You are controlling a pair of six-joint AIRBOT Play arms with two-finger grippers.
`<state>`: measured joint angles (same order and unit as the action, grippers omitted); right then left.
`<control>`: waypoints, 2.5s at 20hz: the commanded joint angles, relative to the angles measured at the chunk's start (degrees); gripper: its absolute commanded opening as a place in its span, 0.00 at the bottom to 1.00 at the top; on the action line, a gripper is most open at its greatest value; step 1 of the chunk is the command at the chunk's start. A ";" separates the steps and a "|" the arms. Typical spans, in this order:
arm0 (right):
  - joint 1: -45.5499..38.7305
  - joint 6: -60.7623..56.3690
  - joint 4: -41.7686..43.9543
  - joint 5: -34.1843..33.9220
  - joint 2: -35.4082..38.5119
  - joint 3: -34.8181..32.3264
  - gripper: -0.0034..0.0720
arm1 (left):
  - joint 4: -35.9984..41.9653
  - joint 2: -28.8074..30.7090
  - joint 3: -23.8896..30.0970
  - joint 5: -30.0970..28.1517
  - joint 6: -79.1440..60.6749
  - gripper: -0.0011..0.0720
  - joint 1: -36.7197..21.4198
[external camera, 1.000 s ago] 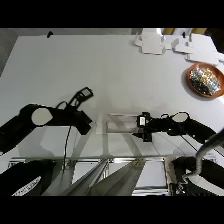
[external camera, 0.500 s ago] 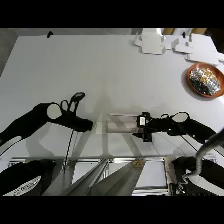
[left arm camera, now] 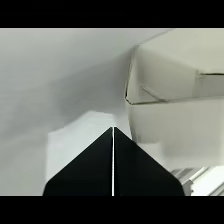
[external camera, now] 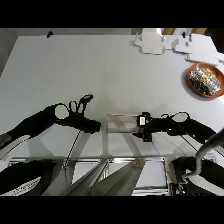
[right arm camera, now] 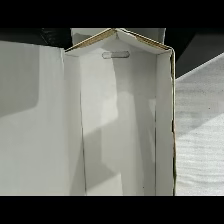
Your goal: Fold the box and place the chain.
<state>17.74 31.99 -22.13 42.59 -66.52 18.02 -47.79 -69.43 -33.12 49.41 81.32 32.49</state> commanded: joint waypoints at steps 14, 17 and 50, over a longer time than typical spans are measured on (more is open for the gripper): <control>0.00 0.00 -0.09 0.04 0.04 -0.02 0.59 | 1.27 2.10 -5.22 0.33 -0.72 0.41 2.32; 0.00 0.00 -0.09 0.04 0.04 -0.02 0.59 | 1.29 1.97 -5.22 0.02 -0.72 0.41 3.54; 0.00 0.00 -0.09 0.04 0.04 -0.02 0.59 | -34.49 -13.79 -24.55 10.16 53.96 0.38 19.63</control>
<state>17.74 31.99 -22.22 42.63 -66.52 18.02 -80.03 -82.74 -57.41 59.09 132.46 51.59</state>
